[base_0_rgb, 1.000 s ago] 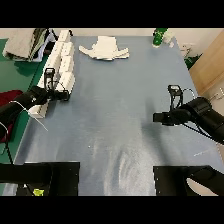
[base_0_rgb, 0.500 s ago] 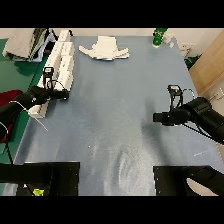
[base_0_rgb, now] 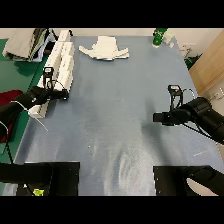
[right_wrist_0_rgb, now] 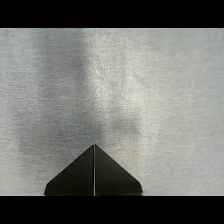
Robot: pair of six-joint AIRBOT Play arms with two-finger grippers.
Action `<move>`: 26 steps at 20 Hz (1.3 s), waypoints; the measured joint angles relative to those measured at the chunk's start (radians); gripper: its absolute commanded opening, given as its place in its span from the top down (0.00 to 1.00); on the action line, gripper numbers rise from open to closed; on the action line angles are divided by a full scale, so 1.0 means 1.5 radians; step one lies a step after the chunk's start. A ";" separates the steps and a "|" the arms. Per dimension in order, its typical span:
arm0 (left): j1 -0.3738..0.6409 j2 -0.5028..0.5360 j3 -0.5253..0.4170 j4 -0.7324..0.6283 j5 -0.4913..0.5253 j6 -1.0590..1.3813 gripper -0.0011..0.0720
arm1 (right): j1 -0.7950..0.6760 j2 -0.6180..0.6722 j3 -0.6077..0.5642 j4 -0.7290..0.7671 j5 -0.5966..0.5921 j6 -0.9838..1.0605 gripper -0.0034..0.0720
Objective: Fold the box.
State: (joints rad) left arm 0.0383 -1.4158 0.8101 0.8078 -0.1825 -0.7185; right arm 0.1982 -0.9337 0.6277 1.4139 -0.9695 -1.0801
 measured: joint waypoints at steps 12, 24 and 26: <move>0.007 0.023 0.000 0.013 -0.037 -0.001 0.03 | 0.000 0.000 0.000 0.000 0.000 0.000 0.94; 0.087 0.256 0.000 0.060 -0.355 -0.008 0.97 | 0.000 0.000 0.000 0.005 0.024 0.000 0.94; 0.088 0.281 0.000 0.060 -0.419 -0.039 0.97 | 0.000 0.000 0.000 0.016 0.038 0.000 0.94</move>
State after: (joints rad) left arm 0.1703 -0.9947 0.8101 0.8970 -0.8112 -0.7773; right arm 0.1982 -0.9337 0.6277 1.4376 -0.9127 -1.0801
